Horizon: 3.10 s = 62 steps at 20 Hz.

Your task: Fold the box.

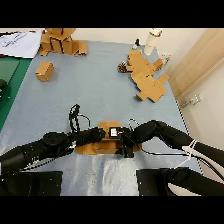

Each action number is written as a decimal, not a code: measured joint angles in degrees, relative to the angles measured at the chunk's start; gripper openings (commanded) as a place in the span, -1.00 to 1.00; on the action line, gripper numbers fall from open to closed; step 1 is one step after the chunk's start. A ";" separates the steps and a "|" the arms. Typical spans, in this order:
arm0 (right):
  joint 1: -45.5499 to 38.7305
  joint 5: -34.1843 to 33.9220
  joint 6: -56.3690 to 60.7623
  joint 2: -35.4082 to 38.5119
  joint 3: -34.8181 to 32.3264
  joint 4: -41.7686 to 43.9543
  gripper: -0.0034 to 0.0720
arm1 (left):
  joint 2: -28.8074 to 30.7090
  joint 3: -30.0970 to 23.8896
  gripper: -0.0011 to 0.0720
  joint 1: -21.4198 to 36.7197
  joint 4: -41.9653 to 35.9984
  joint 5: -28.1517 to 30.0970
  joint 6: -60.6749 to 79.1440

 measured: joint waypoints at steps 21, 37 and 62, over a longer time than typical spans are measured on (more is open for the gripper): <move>0.02 0.15 5.81 0.42 0.09 -5.03 -0.02 | -3.56 1.44 -0.94 0.72 -0.15 0.61 1.14; 0.04 0.39 7.96 0.48 0.07 -5.29 -0.01 | -9.62 1.51 -0.95 1.18 -0.59 -3.63 2.36; 0.07 0.59 8.00 0.48 0.04 -5.03 -0.01 | 23.17 -9.42 0.19 -8.63 -2.82 13.84 45.97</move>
